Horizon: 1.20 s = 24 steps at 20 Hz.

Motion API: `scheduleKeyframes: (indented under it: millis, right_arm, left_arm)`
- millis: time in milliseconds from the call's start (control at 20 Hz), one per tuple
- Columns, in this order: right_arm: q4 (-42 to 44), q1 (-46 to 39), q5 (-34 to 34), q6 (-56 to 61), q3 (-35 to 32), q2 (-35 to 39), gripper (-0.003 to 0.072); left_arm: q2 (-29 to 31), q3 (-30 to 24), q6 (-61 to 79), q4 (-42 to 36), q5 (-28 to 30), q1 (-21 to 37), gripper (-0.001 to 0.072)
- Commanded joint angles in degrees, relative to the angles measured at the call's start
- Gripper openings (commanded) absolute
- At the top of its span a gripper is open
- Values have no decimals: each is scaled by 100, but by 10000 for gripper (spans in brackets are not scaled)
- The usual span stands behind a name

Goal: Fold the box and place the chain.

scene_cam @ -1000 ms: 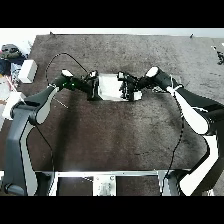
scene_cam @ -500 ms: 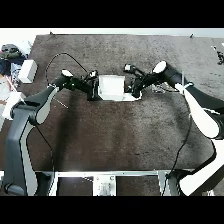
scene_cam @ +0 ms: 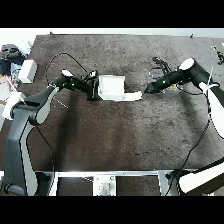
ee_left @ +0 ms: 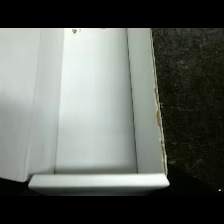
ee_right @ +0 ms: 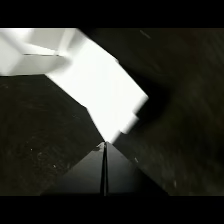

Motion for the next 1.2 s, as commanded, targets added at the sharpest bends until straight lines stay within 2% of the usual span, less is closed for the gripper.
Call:
scheduleKeyframes:
  millis: [0, 150, 400, 600, 650, 700, 750, 1050, 1100, 1150]
  right_arm:
    - [260, -243, -551, 557, -498, 22, 9]
    - [546, -238, -1014, 557, -748, -22, 9]
    - [1010, -118, -979, 527, -745, -511, 9]
    - [1720, 238, -859, -74, -728, -579, 10]
    - [1829, 334, -855, -74, -715, -577, 45]
    - [1825, 400, -811, -72, -640, -579, 152]
    - [1851, 435, -752, -63, -522, -577, 209]
    - [1888, 522, -678, 450, 35, -442, 253]
    - [1884, 586, -688, 516, 55, -442, 370]
    - [1818, 684, -723, 588, 55, -450, 368]
  left_arm:
    - [-4, 0, 4, 2, 0, 2, 487]
    - [-4, 0, 4, 2, 0, 2, 486]
    - [-4, 0, 4, 4, 2, 2, 487]
    - [-4, 0, 4, 2, 0, 4, 487]
    - [-4, 0, 4, 4, 0, 4, 487]
    - [-4, 0, 2, 2, 0, 4, 486]
    - [-4, 0, 2, 2, 0, 4, 487]
    - [-4, 0, 2, 2, 0, 4, 487]
    - [-4, 0, 4, 2, 0, 4, 487]
    - [-4, 0, 4, 4, 0, 4, 487]
